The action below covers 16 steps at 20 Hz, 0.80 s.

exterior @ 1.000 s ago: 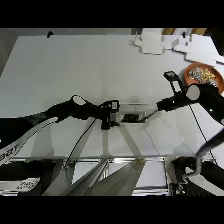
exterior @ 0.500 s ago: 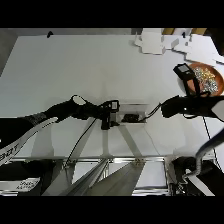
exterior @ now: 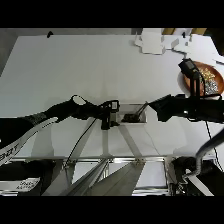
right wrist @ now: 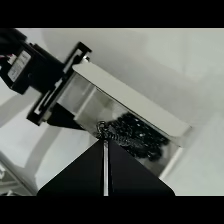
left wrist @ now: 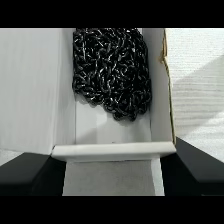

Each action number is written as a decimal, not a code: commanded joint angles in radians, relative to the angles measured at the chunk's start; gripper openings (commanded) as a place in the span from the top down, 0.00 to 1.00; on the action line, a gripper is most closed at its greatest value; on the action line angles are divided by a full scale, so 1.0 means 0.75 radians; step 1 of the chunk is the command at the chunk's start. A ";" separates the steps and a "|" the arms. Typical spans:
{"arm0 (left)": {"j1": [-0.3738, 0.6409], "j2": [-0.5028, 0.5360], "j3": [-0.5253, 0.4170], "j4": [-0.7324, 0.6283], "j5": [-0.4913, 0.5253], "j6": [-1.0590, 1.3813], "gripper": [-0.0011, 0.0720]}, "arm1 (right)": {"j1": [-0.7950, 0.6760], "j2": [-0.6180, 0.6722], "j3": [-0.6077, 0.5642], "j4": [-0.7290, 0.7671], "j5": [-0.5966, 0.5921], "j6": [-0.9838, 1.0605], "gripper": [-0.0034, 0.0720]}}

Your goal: Fold the box and place the chain.

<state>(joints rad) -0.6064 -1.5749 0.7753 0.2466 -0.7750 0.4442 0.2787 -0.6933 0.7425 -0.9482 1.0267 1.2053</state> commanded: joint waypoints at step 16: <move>0.000 0.001 0.001 0.001 0.001 0.001 0.61 | 0.119 -0.740 0.481 -0.138 0.074 -0.399 0.89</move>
<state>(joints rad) -0.6064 -1.5749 0.7753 0.2470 -0.7750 0.4442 0.3836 -1.1446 1.0309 -1.0477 1.0660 0.9962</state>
